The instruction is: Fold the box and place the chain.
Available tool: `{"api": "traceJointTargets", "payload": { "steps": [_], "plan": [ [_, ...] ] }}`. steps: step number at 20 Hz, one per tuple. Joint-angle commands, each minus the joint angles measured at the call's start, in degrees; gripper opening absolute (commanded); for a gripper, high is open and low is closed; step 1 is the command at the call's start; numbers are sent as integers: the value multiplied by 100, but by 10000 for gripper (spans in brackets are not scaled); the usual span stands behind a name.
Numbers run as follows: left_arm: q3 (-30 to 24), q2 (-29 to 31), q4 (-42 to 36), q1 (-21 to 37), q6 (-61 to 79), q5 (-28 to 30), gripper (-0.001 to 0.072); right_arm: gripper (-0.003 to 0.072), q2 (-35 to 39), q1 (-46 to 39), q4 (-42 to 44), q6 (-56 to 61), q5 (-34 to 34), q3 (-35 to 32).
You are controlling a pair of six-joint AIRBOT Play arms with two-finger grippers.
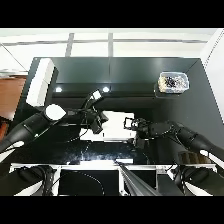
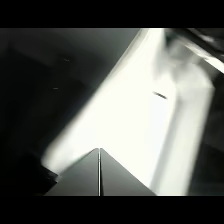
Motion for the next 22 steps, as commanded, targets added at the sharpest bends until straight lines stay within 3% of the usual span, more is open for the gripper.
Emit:
{"api": "traceJointTargets", "payload": {
  "steps": [1,7,10,12,13,15,16,18,20,22],
  "plan": [
    [0,-407,-20,-68,-7,553,28,478,-4,4,-2,-9,4,-2],
    [57,-660,289,-39,-9,374,28,478,-2,7,0,4,4,-2],
    [219,-328,442,223,-9,195,29,478,-2,4,0,4,2,-2],
    [243,44,444,546,-9,-236,36,478,-4,4,0,4,2,-2],
    [243,203,481,745,-11,-621,129,478,-2,7,0,4,4,-2],
    [240,442,846,1193,-116,-1668,643,478,-2,4,-2,4,4,-2],
    [238,481,1110,1375,-391,-2079,706,478,-4,4,-2,4,4,-2],
    [188,463,1611,1589,-612,-2756,706,478,-4,4,-2,4,4,-2],
    [-31,463,1825,1532,-129,-2975,706,478,-4,4,-2,4,7,-2],
    [-321,461,1792,1360,1084,-2800,705,478,-2,4,-2,4,4,-2]
  ]
}}
